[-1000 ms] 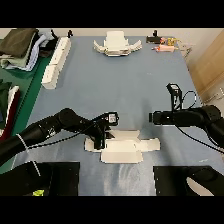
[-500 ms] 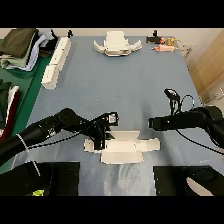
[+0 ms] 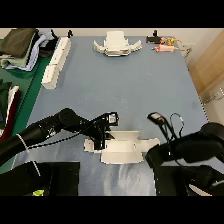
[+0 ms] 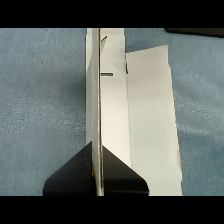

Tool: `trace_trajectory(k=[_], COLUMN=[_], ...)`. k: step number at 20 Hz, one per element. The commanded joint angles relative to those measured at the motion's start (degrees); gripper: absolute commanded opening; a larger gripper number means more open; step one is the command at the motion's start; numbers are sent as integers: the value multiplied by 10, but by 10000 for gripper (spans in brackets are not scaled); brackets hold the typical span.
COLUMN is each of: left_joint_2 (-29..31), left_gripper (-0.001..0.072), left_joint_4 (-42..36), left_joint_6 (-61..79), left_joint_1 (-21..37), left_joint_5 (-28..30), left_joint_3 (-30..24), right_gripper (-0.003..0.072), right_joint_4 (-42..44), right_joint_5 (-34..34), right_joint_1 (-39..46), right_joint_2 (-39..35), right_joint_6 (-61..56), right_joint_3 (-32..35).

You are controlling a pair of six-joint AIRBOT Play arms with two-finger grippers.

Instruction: Fold the box.

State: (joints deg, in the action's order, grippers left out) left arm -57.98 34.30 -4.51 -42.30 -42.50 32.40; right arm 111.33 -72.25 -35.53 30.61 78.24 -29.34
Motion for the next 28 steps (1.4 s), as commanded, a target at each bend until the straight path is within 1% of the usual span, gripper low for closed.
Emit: trace_trajectory(k=[1, 2, 3, 4, 5, 6, 8, 11, 13, 14, 16, 18, 21, 22, 24, 28], left_joint_2=[0, 0, 0, 0, 0, 0, 0, 0, 0, 0, 0, 0, 0, 0, 0, 0], left_gripper=[14, 15, 15, 14, 14, 15, 14, 14, 14, 15, 14, 14, 14, 14, 15, 14], left_joint_4=[0, 0, 0, 0, 0, 0, 0, 0, 0, 0, 0, 0, 0, 0, 0, 0], left_joint_6=[0, 0, 0, 0, 0, 0, 0, 0, 0, 0, 0, 0, 0, 0, 0, 0], left_joint_1=[0, 0, 0, 0, 0, 0, 0, 0, 0, 0, 0, 0, 0, 0, 0, 0], left_joint_5=[0, 0, 0, 0, 0, 0, 0, 0, 0, 0, 0, 0, 0, 0, 0, 0], left_joint_3=[0, 0, 0, 0, 0, 0, 0, 0, 0, 0, 0, 0, 0, 0, 0, 0], right_gripper=[6, 140, 396, 601, 673, 673, 673, 673, 671, 658, 658, 646, 646, 646, 646, 646], right_joint_4=[-39, -83, -139, -205, -252, -285, -290, -307, -331, -343, -379, -416, -489, -499, -498, -514], right_joint_5=[5, 19, 43, 76, 112, 151, 209, 259, 280, 284, 283, 280, 236, 214, 177, 140], right_joint_1=[-184, -235, -273, -305, -325, -338, -344, -345, -345, -345, -345, -345, -345, -345, -345, -344], right_joint_2=[-36, -32, -24, -9, 10, 36, 96, 180, 216, 228, 236, 226, 192, 178, 157, 147], right_joint_6=[30, 55, 69, 74, 78, 89, 121, 124, 121, 108, 60, 19, -107, -150, -198, -259], right_joint_3=[7, 8, 10, 14, 17, 20, 22, 22, 22, 21, 22, 21, 20, 20, 20, 21])
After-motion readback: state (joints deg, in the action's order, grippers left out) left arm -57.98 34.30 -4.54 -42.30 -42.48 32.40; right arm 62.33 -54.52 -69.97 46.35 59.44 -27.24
